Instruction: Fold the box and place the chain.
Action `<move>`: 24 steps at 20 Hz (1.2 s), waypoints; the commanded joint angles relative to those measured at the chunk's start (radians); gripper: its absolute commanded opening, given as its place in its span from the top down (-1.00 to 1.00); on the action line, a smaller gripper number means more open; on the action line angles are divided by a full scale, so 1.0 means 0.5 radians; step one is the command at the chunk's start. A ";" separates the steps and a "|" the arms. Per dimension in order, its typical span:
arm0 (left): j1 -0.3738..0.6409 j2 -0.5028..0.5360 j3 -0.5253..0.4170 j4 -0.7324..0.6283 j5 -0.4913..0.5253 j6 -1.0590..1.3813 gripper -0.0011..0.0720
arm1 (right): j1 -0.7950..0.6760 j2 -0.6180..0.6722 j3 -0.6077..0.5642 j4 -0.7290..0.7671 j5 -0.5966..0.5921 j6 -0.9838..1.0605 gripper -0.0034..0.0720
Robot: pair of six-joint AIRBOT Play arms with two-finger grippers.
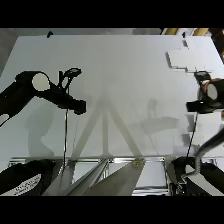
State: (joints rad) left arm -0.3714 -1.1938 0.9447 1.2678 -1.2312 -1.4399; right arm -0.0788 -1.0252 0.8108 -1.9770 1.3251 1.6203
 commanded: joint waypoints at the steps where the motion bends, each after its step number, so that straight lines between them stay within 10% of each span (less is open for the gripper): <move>1: -0.001 0.001 0.000 0.000 0.000 0.000 -0.78 | -0.444 0.002 0.034 -0.175 0.103 -0.336 0.56; 3: -0.001 0.001 0.000 0.001 0.000 0.000 -0.78 | -0.706 0.002 0.034 -0.173 0.072 -0.468 -0.42; 4: -0.001 0.001 0.000 0.001 0.000 0.000 -0.78 | -0.837 0.002 0.034 -0.170 0.038 -0.548 -0.56; 12: -0.001 0.001 0.000 0.001 0.000 0.000 -0.78 | -1.557 -0.021 0.034 -0.027 -0.346 -0.888 -0.56; 24: -0.001 0.001 0.000 0.001 0.000 0.000 -0.78 | -1.608 -0.351 0.034 -0.076 -0.591 -1.008 -0.47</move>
